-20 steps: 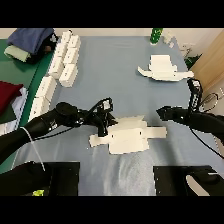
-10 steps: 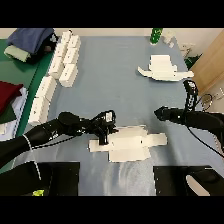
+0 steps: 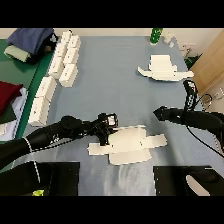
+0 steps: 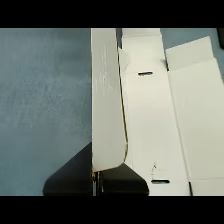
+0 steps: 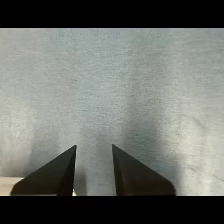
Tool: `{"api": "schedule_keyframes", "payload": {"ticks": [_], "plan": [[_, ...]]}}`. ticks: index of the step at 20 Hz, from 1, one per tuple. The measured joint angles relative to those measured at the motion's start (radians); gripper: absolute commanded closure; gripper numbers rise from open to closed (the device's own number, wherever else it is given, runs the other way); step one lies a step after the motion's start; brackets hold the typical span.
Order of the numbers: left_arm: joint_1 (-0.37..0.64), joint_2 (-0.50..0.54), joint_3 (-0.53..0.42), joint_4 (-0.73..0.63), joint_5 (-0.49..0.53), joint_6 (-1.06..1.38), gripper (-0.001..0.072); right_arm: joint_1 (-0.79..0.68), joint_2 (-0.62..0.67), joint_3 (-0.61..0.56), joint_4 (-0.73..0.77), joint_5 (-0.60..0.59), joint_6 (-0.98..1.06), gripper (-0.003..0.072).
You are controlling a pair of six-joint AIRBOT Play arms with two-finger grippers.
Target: Fold the box.
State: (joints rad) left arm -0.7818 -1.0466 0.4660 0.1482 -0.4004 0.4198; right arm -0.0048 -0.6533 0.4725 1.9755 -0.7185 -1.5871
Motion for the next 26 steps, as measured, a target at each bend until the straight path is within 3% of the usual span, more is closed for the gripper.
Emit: {"api": "schedule_keyframes", "payload": {"ticks": [7,14,26], "plan": [[0.006,0.05,0.06,0.042,-0.014,0.137,0.0699,0.0,0.0,0.0,0.018,0.0,0.0,0.0349],[0.008,0.087,0.003,0.003,-0.085,0.183,0.0697,0.0,0.0,0.0,0.036,0.0,0.0,0.0349],[0.009,-0.034,-0.03,-0.02,-0.105,0.19,0.0697,0.0,0.0,0.0,0.048,-0.001,0.0,0.0349]]}}
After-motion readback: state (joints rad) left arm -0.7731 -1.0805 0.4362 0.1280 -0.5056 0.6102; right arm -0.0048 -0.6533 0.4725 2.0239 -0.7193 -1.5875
